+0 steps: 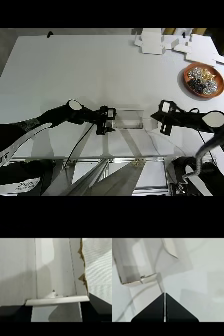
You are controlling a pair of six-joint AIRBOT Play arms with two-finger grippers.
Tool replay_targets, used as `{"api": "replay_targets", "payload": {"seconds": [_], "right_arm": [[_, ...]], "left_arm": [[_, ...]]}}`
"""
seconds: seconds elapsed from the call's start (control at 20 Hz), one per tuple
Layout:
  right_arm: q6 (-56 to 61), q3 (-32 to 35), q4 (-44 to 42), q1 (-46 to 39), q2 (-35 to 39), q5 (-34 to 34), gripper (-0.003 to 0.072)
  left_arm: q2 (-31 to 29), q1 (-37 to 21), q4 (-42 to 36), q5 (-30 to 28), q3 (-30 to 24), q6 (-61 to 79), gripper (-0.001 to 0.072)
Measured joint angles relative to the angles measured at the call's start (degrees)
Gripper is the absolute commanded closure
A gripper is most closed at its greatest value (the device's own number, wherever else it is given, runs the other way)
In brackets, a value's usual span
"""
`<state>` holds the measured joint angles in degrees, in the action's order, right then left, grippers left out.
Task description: Fold the box and place the chain.
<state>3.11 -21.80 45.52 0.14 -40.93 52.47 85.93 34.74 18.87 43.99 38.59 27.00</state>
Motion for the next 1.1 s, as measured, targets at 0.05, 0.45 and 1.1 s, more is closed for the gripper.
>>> {"api": "replay_targets", "payload": {"seconds": [0.05, 0.45, 1.1], "right_arm": [[3.93, 0.00, -0.02, -1.16, 0.31, -0.83, 0.0661], [49.57, 0.00, 6.95, -4.72, -3.96, -6.56, 0.0661], [61.53, -0.04, 5.53, -1.81, -18.53, 2.19, 0.0661]], "left_arm": [[0.00, 0.00, 0.00, 0.00, 0.00, 0.00, 0.0560], [0.00, 0.02, 0.00, 0.00, 0.00, -0.02, 0.0560], [0.00, 0.00, 0.00, 0.00, 0.00, -0.02, 0.0560]]}}
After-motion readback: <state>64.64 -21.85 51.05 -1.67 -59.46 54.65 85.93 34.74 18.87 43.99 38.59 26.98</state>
